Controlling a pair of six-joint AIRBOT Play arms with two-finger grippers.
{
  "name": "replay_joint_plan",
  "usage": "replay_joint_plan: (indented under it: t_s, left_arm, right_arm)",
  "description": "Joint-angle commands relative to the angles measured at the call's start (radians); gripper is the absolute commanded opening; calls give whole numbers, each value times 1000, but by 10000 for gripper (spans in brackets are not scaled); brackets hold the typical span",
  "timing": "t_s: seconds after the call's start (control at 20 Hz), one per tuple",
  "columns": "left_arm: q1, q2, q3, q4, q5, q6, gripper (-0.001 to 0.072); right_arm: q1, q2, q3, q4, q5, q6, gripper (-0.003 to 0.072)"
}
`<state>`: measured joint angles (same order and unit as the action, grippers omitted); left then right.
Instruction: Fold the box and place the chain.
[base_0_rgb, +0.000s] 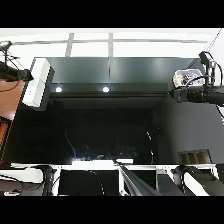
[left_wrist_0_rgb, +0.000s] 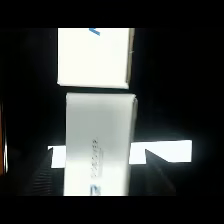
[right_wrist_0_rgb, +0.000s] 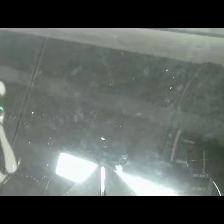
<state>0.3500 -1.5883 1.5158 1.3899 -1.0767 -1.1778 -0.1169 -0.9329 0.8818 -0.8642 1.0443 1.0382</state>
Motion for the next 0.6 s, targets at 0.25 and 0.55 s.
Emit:
replay_joint_plan:
  t_s: [0.25, 0.55]
  left_arm:
    - [-70, 273, -134, -165, -176, -217, 25]
    - [-439, 614, -702, -175, 366, -145, 26]
  right_arm:
    - [0, -1, 0, -65, -32, -6, 20]
    - [1, -1, -104, -79, -237, -6, 20]
